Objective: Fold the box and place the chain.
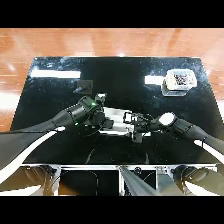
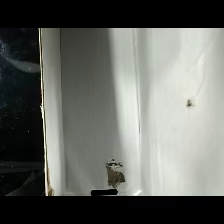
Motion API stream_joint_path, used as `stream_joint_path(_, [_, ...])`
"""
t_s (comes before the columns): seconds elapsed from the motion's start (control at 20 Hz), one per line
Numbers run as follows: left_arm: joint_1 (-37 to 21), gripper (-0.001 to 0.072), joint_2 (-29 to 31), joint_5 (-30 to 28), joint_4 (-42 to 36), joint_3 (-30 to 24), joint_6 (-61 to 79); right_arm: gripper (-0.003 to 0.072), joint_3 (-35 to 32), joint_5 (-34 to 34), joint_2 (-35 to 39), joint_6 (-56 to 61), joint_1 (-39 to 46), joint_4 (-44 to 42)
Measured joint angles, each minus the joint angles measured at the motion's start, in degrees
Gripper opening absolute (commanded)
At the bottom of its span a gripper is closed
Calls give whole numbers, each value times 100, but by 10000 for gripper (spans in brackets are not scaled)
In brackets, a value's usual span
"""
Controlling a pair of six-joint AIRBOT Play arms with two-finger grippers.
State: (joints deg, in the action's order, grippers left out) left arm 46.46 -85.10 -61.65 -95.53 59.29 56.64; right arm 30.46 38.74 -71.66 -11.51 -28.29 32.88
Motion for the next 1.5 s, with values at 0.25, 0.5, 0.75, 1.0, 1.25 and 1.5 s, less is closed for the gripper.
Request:
stream_joint_path(0.25, [-13,19,81,39,-63,4,-146,720,0,4,74,328,-2,-44])
stream_joint_path(0.5, [-138,20,140,-210,164,4,-201,720,0,52,367,616,68,203])
stream_joint_path(0.75, [-179,21,153,-352,474,-52,-273,720,0,227,614,914,157,621])
stream_joint_path(1.0, [-216,21,155,-293,573,-149,-315,720,0,271,667,1027,162,743])
stream_joint_path(1.25, [-225,21,155,-153,544,-173,-326,720,0,203,651,1054,22,767])
stream_joint_path(1.5, [-225,21,153,-28,461,-175,-323,720,0,39,595,1047,-50,774])
